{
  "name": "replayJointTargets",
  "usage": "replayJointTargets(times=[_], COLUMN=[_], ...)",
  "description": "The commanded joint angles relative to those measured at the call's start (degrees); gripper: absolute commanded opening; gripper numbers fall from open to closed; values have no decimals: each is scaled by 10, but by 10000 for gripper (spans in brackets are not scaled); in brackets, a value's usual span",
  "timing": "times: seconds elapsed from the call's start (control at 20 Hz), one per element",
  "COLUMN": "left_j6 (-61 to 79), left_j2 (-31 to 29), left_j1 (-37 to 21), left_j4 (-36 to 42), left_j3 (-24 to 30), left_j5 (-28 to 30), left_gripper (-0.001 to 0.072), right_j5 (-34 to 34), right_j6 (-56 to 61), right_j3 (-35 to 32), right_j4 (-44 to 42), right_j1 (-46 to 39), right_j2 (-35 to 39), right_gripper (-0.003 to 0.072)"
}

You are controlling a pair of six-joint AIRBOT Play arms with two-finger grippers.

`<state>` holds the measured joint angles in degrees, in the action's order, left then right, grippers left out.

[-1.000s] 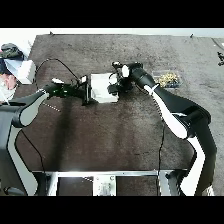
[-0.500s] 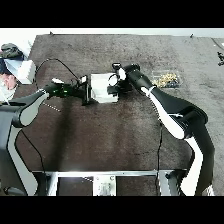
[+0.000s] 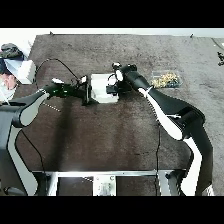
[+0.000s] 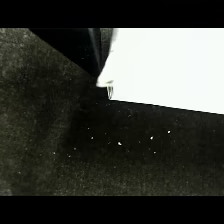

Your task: Fold the box and place the chain.

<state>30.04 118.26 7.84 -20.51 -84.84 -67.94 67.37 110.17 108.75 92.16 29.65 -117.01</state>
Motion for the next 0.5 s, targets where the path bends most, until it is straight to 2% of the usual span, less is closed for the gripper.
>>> replayJointTargets(times=[0.0, 0.45], left_j6=[0, 0], left_j2=[0, 0], left_j1=[0, 0], left_j4=[0, 0], left_j3=[0, 0], left_j5=[0, 0], left_gripper=[338, 338], right_j5=[17, 16], right_j6=[16, 18], right_j3=[3, 3], right_j4=[7, 9], right_j1=[2, 5], right_j2=[0, -3], right_gripper=[218, 215])
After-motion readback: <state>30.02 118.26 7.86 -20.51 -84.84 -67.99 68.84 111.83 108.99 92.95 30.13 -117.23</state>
